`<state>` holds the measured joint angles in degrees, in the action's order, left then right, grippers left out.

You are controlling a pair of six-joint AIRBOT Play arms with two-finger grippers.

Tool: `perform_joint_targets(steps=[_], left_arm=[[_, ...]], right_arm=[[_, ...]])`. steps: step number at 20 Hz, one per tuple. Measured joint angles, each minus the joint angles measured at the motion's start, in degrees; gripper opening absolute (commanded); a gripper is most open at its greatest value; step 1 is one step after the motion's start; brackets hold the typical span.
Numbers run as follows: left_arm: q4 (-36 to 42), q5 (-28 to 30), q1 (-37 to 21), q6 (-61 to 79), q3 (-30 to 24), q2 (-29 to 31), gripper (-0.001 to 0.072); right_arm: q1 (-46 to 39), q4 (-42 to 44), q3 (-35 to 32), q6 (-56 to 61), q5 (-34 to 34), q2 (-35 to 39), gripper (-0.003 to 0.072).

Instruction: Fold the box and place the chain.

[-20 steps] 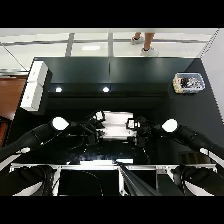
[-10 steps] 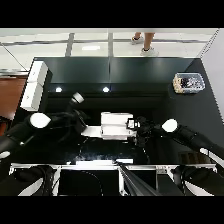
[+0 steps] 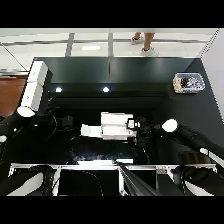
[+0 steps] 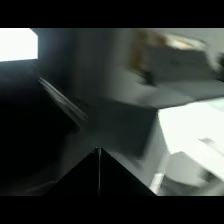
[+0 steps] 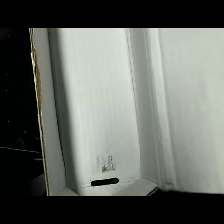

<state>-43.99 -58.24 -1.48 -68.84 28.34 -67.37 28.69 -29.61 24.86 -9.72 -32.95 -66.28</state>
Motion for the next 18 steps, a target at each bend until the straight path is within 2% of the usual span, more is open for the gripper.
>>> perform_joint_targets(steps=[4, 9, 10, 11, 12, 13, 14, 18], left_arm=[[6.12, -1.38, 5.14, 2.03, 0.46, -6.69, 0.003], [11.26, 0.63, 11.5, 5.05, 2.34, -8.5, 0.0033], [12.09, 0.55, 11.91, 6.01, 2.91, -8.48, 0.0053], [12.68, 0.07, 12.07, 6.99, 3.43, -8.39, 0.0216], [13.0, -0.94, 12.04, 7.82, 3.98, -8.24, 0.0411], [13.42, -1.42, 11.87, 8.41, 4.46, -8.15, 0.0543], [13.7, -2.45, 11.52, 8.98, 4.98, -8.04, 0.0635], [14.21, -5.33, 10.97, 10.01, 6.88, -7.85, 0.0636]], right_arm=[[0.0, -0.02, 0.0, 0.0, -0.02, 0.0, 0.048], [0.0, -0.02, 0.0, -0.02, -0.04, 0.0, 0.048], [-0.02, -0.02, 0.0, -0.02, -0.04, 0.0, 0.048], [-0.02, -0.02, 0.0, -0.02, -0.04, 0.0, 0.048], [0.0, -0.02, 0.0, 0.0, -0.04, 0.0, 0.048], [-0.02, -0.02, 0.0, 0.0, -0.04, 0.0, 0.048], [-0.02, -0.02, 0.0, 0.0, -0.04, 0.0, 0.0479], [0.0, -0.02, 0.0, -0.02, -0.04, 0.0, 0.048]])
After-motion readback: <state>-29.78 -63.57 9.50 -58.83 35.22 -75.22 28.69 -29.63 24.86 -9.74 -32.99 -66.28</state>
